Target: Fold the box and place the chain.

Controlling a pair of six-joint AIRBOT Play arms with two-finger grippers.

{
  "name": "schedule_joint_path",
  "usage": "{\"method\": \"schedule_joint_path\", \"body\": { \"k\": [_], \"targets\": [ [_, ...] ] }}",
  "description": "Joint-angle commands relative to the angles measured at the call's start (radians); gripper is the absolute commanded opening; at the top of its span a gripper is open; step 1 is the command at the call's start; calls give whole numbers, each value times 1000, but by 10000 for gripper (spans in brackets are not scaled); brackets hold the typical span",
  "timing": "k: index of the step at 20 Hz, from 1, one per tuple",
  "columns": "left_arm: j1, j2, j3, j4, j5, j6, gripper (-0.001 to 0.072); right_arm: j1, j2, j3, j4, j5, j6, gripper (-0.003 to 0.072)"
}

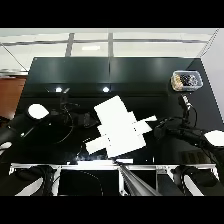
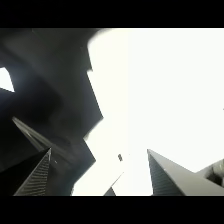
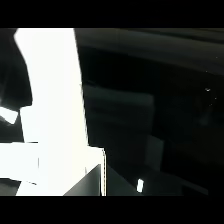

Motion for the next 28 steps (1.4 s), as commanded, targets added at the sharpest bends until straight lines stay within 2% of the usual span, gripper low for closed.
{"method": "schedule_joint_path", "body": {
  "k": [1, 4, 6, 10, 13, 15, 16, 17, 18, 19, 24, 25, 26, 27, 28],
  "targets": [
    [4, -156, -16, -158, -45, 183, 698, 18, 8, -6, 3, 15, 23, 12],
    [2, -293, -16, -504, -84, 538, 698, 18, 8, -6, 3, 12, 32, 12],
    [3, -361, -16, -632, -125, 695, 698, 18, 8, -6, 3, 13, 46, 12],
    [5, -441, -12, -631, -352, 880, 697, 18, 8, -6, -26, 12, 60, 12],
    [21, -442, -12, -570, -362, 902, 678, 18, 8, -6, -42, 12, 65, 12],
    [21, -444, -8, -563, -408, 971, 659, 18, 8, -6, -42, 12, 71, 12],
    [19, -448, 0, -563, -444, 984, 563, 18, 8, -6, -42, 13, 78, 12],
    [15, -452, 10, -559, -473, 992, 535, 18, 8, -6, -42, 12, 88, 12],
    [13, -453, 21, -541, -474, 992, 462, 18, 8, -6, -42, 13, 90, 12],
    [11, -453, 34, -515, -467, 992, 358, 18, 8, -6, -42, 12, 91, 12],
    [10, -477, 81, -502, -454, 992, 40, 18, 8, -6, -42, 28, 92, 19],
    [11, -480, 82, -502, -454, 999, 31, 18, 8, -6, -43, 27, 92, 168],
    [11, -482, 82, -502, -457, 1000, 30, 18, 8, -4, -54, 26, 92, 555],
    [11, -482, 90, -490, -469, 1012, 29, 16, 8, 8, -91, 27, 95, 661],
    [10, -481, 106, -457, -470, 1026, 27, 9, 8, 33, -157, 36, 97, 661]
  ]
}}
